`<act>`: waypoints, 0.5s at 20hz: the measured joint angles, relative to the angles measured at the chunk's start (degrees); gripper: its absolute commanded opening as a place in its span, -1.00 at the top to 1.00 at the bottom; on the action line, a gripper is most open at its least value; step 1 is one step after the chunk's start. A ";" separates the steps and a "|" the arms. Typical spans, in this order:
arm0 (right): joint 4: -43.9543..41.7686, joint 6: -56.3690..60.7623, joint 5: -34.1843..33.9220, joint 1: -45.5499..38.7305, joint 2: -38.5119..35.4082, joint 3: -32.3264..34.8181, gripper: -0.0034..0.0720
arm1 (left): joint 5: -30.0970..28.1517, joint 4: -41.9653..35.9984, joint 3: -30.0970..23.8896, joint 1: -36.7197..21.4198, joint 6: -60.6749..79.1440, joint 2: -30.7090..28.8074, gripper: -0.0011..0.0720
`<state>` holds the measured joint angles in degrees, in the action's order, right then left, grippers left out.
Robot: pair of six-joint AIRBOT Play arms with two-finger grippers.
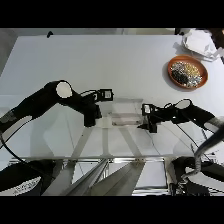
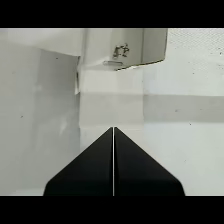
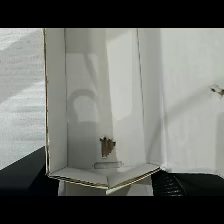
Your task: Fold the box and place the chain.
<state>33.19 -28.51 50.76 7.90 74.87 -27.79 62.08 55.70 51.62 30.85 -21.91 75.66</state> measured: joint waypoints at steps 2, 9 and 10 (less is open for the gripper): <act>0.00 0.00 0.00 0.00 0.00 0.00 -0.11 | -1.14 -1.62 -0.59 0.02 1.73 1.07 0.91; -0.02 0.00 0.00 0.00 0.00 0.00 -0.11 | -5.66 -2.93 -1.46 0.31 3.82 6.05 0.67; 0.00 0.00 0.00 0.00 0.00 0.00 -0.11 | -6.36 -2.78 -1.64 0.61 4.22 6.51 0.67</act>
